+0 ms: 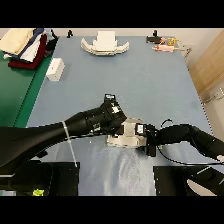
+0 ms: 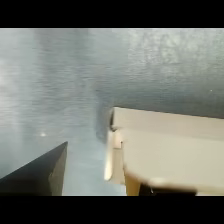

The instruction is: Fold the box.

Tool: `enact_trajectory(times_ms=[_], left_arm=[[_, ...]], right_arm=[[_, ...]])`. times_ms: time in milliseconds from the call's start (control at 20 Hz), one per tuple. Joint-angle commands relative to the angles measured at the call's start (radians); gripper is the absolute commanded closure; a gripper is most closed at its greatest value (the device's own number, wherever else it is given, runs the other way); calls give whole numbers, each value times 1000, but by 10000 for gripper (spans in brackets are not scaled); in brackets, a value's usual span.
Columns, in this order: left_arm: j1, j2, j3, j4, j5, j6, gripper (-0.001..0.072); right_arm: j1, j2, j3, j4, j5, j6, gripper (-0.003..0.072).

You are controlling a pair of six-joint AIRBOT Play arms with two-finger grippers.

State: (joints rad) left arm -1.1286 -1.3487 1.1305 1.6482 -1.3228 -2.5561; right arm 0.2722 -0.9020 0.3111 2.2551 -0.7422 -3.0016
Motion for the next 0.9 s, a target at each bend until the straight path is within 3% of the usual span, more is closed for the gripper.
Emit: enact_trajectory(times_ms=[0,50,100,150,250,400,850], left_arm=[[27,95,27,36,-190,50,203],[45,121,27,36,-243,70,393],[66,144,27,35,-296,95,637],[86,161,27,31,-336,128,696],[137,185,27,-20,-365,257,697],[193,189,27,-145,-323,565,697],[193,189,25,-122,-11,1143,696]], right_arm=[[0,-1,0,0,0,0,97],[0,-1,0,0,0,0,97],[0,-1,0,0,0,0,97],[0,-1,0,0,0,0,97],[0,-1,0,0,0,0,97],[0,-1,0,0,0,0,97],[0,-1,0,0,0,0,97]])
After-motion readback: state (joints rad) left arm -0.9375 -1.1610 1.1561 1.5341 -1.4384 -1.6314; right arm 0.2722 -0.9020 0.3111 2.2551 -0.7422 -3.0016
